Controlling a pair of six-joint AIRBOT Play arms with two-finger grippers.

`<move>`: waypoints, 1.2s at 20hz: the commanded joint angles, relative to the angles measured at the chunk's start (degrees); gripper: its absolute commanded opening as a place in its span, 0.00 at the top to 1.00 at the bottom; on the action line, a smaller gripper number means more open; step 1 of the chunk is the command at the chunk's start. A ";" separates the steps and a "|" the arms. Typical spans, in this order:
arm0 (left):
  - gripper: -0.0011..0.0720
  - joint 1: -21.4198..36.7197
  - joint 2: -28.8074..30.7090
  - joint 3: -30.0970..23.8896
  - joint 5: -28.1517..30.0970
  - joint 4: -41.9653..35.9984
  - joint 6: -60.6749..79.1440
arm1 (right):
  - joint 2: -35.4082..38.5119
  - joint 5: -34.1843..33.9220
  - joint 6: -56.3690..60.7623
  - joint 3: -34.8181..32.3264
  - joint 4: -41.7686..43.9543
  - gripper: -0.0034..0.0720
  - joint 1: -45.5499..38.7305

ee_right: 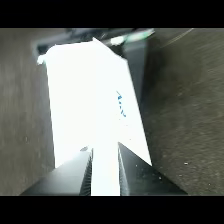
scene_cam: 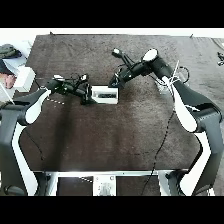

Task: Fold the box and place the chain.

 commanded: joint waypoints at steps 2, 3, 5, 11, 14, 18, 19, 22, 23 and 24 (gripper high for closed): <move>0.65 0.00 0.02 0.04 0.02 0.02 0.00 | -0.04 -2.45 -2.73 0.04 -5.86 0.66 2.67; 0.65 0.00 0.02 0.04 0.00 0.02 0.00 | -0.04 -2.58 -2.71 0.07 -5.68 0.66 2.89; 0.65 0.00 0.02 0.04 0.02 0.02 0.00 | -0.04 -2.51 -2.71 0.04 -5.79 0.66 3.10; 0.65 0.00 0.02 0.04 0.00 0.02 0.00 | 0.02 1.38 -3.82 0.04 -4.13 0.66 3.13; 0.65 0.00 0.02 0.04 0.00 0.02 0.00 | 0.24 1.55 -3.80 0.04 -4.15 0.66 3.13; 0.65 0.00 0.02 0.04 0.00 0.02 0.00 | 0.24 0.66 -4.04 0.04 -3.85 0.66 3.28; 0.65 0.00 0.02 0.04 0.00 0.00 0.00 | 0.24 -0.20 -4.22 0.04 -3.96 0.66 3.34; 0.65 0.00 0.02 0.04 0.00 0.02 0.00 | 0.24 -1.07 -6.54 0.04 -3.91 0.54 3.41; 0.65 0.00 0.02 0.04 0.02 0.00 0.00 | 0.24 -1.05 -6.56 0.04 -3.91 0.55 3.45; 0.65 0.00 0.02 0.04 0.00 0.00 0.00 | 0.24 -0.96 -6.56 0.04 -3.85 0.54 3.48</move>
